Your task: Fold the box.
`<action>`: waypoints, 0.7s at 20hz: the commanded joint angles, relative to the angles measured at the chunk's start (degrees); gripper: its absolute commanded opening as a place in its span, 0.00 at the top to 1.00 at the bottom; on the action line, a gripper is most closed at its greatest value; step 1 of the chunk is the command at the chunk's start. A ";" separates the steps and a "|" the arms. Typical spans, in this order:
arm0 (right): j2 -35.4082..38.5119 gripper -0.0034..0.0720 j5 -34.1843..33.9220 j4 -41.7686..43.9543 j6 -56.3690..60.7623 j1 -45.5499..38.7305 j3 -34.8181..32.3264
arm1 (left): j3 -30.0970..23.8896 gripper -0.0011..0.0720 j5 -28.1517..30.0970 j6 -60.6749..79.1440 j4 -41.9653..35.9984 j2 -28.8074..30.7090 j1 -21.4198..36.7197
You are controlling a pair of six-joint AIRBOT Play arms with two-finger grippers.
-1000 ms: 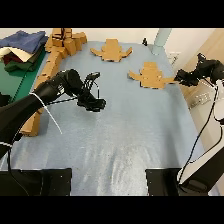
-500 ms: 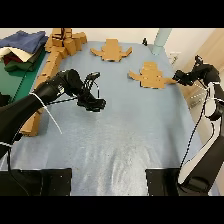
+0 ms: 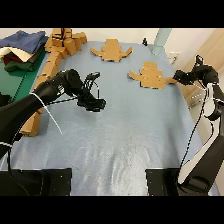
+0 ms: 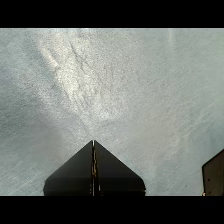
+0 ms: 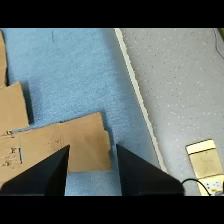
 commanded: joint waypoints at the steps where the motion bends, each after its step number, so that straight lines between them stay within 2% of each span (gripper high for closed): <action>1: -0.09 0.36 -2.05 0.46 -2.05 0.37 0.00 | 0.07 0.97 0.02 0.00 0.02 -0.02 0.04; 3: -0.07 0.38 -2.58 1.31 -2.40 0.48 0.00 | 0.07 0.97 0.02 0.00 0.00 -0.02 0.04; 4: -0.02 0.49 -3.04 3.28 -4.20 0.48 0.02 | 0.07 0.97 0.02 0.00 0.00 -0.02 0.04; 7: 0.35 0.49 -4.11 8.61 -6.67 0.50 0.02 | 0.07 0.97 0.02 0.00 0.00 -0.02 0.04; 8: 0.57 0.52 -3.85 8.83 -6.67 0.50 0.13 | 0.07 0.97 0.02 0.00 0.00 -0.02 0.04; 9: 0.87 0.69 -3.72 8.85 -6.80 0.48 0.17 | 0.07 0.97 0.02 0.00 0.00 -0.02 0.04; 10: 1.11 0.75 -3.74 8.96 -7.10 0.48 0.17 | 0.07 0.97 0.02 0.00 0.00 -0.02 0.04; 11: 1.40 0.77 -3.80 9.09 -7.10 0.48 0.17 | 0.07 0.97 0.02 0.00 0.00 -0.02 0.04; 12: 1.64 0.85 -4.02 9.46 -7.10 0.50 0.20 | 0.07 0.97 0.02 0.00 0.00 -0.02 0.04; 14: 1.99 0.85 -4.33 10.82 -7.10 0.50 0.24 | 0.07 0.97 0.02 0.00 0.00 -0.02 0.04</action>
